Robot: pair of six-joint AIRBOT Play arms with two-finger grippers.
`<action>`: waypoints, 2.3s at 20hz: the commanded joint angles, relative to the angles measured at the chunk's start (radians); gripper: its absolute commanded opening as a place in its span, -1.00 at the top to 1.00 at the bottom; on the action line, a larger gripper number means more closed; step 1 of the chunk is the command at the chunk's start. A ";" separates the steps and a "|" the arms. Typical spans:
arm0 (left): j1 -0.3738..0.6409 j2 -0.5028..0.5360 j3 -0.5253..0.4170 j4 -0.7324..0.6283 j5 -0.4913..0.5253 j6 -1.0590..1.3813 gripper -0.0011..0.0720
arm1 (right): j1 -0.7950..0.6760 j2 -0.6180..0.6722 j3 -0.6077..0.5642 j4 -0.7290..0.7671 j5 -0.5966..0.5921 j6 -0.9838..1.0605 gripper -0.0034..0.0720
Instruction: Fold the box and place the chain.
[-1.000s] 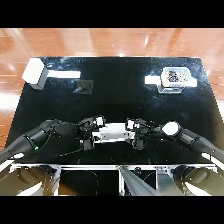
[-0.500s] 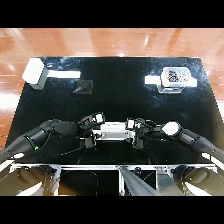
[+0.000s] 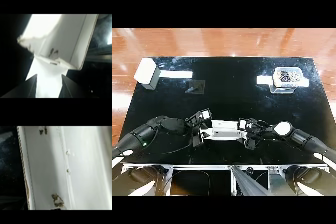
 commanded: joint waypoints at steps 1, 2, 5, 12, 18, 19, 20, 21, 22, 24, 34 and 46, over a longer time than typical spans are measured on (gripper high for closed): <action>0.022 0.001 0.001 -0.001 0.059 0.025 -0.19 | 0.000 0.000 0.001 -0.001 0.000 0.000 -0.68; 0.022 0.001 0.001 -0.001 0.058 0.026 -0.19 | 0.000 0.000 0.001 -0.001 0.000 0.000 -0.68; 0.021 0.001 0.001 -0.005 0.042 0.068 -0.19 | 0.000 0.000 0.001 -0.001 0.000 0.002 -0.68; 0.021 0.001 0.001 -0.024 0.014 0.201 -0.18 | 0.000 0.000 0.001 -0.001 0.000 0.002 -0.68; -0.049 -0.002 0.001 -0.024 -0.103 0.201 0.02 | 0.000 0.000 0.001 0.000 0.000 0.002 -0.68; -0.067 -0.008 0.001 -0.023 -0.113 0.201 0.02 | 0.000 0.000 0.001 -0.001 0.000 0.002 -0.68; -0.082 -0.014 0.001 -0.023 -0.122 0.201 0.02 | 0.000 0.000 0.001 -0.001 0.000 0.002 -0.68; -0.093 -0.018 0.001 -0.023 -0.133 0.201 0.03 | 0.000 0.000 0.001 0.000 0.000 0.002 -0.68; -0.103 -0.020 0.001 -0.023 -0.151 0.201 0.04 | 0.000 0.000 0.001 -0.001 0.000 0.002 -0.68; -0.115 -0.020 0.001 -0.024 -0.179 0.201 0.14 | 0.000 0.000 0.001 0.000 0.000 0.002 -0.68; -0.116 -0.020 0.001 -0.054 -0.143 0.201 0.18 | 0.000 0.000 0.001 0.000 0.000 0.002 -0.68; -0.121 -0.077 0.019 -0.114 -0.147 0.201 0.18 | 0.000 -0.001 0.001 0.000 0.000 0.002 -0.68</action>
